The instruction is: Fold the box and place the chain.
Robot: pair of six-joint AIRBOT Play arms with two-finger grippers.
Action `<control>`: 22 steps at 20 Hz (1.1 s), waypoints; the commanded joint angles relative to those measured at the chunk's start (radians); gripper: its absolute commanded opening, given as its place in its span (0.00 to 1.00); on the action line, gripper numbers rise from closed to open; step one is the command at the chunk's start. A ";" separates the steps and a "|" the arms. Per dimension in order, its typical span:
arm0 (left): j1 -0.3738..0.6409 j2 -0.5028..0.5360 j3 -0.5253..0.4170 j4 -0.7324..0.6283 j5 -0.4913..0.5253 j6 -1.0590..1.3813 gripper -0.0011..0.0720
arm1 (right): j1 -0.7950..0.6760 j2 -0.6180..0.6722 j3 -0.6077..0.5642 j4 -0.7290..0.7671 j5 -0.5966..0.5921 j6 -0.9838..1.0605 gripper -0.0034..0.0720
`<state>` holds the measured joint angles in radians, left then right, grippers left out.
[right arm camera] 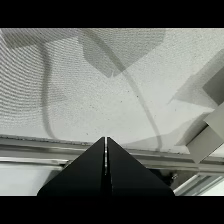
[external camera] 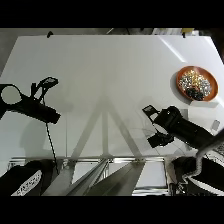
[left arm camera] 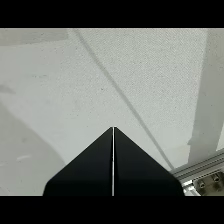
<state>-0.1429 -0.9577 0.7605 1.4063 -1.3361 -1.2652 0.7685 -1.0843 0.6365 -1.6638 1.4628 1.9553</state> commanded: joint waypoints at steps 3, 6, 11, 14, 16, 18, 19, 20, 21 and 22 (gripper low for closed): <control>0.000 0.001 0.000 0.000 0.000 0.000 0.03 | 0.001 0.001 0.000 0.000 0.000 0.000 0.06; 0.000 0.001 0.000 0.000 0.000 0.000 0.03 | 0.001 0.001 0.000 0.000 0.000 0.000 0.06; 0.000 0.001 0.000 0.000 0.000 0.000 0.03 | 0.001 0.001 0.000 0.000 -0.011 0.000 0.06; 0.000 0.001 0.000 0.000 0.000 0.000 0.03 | 0.001 0.001 0.000 0.010 -0.017 0.001 0.06; 0.000 0.001 0.000 0.000 0.000 0.000 0.03 | 0.001 0.001 0.000 0.015 -0.016 0.000 0.06; 0.000 0.001 0.000 0.000 0.000 0.000 0.03 | 0.001 0.001 0.000 0.010 -0.023 0.000 0.06; 0.000 0.001 0.000 0.000 0.000 0.000 0.03 | 0.001 0.001 0.000 -0.020 -0.042 -0.023 0.06; 0.000 0.001 0.000 0.000 0.000 0.000 0.03 | -0.006 0.001 0.000 -0.072 -0.035 -0.027 0.06; 0.000 0.001 0.000 0.000 0.000 0.001 0.03 | -0.034 0.003 0.002 -0.119 -0.009 -0.027 0.06; 0.000 0.001 0.000 0.000 0.000 0.000 0.03 | -0.087 0.014 0.003 -0.163 0.018 -0.040 0.06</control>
<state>-0.1429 -0.9577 0.7605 1.4063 -1.3361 -1.2648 0.7380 -1.0801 0.6369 -1.7206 1.4437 1.9385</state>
